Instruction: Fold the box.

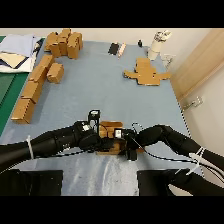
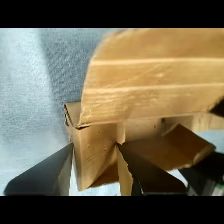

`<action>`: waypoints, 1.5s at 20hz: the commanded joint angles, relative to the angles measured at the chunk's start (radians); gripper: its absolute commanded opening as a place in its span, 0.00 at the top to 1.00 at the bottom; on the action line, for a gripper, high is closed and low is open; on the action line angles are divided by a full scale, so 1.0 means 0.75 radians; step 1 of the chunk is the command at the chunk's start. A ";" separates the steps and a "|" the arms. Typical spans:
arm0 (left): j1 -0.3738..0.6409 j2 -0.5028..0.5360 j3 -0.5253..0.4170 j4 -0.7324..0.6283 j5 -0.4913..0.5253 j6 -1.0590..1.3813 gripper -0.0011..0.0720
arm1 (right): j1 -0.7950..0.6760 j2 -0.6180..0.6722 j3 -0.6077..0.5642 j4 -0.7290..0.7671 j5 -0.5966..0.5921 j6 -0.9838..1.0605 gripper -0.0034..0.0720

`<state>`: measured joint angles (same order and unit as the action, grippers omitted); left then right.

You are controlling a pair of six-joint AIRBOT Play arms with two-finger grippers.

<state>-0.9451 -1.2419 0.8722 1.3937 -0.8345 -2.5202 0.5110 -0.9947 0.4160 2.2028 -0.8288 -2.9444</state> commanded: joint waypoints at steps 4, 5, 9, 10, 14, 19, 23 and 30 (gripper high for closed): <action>-0.035 -0.139 0.141 0.111 -0.222 -0.135 0.47 | 0.000 -0.001 0.000 0.001 0.001 0.001 0.29; -0.041 -0.148 0.143 0.118 -0.240 -0.158 0.58 | 0.000 -0.001 0.001 0.001 0.001 0.000 0.29; -0.073 -0.159 0.143 0.132 -0.238 -0.191 0.97 | 0.000 -0.001 0.000 0.001 0.000 0.001 0.29; -0.077 -0.159 0.143 0.132 -0.241 -0.191 0.97 | 0.000 -0.001 0.001 0.001 0.001 0.001 0.29; -0.086 -0.158 0.143 0.131 -0.239 -0.177 0.96 | 0.000 -0.001 0.001 0.001 0.001 0.001 0.29; -0.084 -0.152 0.166 0.138 -0.267 -0.144 0.22 | 0.000 -0.001 0.000 0.001 0.001 0.001 0.29; -0.054 -0.118 0.180 0.141 -0.291 -0.140 0.22 | 0.000 -0.001 0.001 0.001 0.001 0.001 0.29; 0.153 -0.006 0.181 0.004 -0.368 -0.024 0.22 | 0.000 -0.001 0.001 0.001 0.001 0.001 0.29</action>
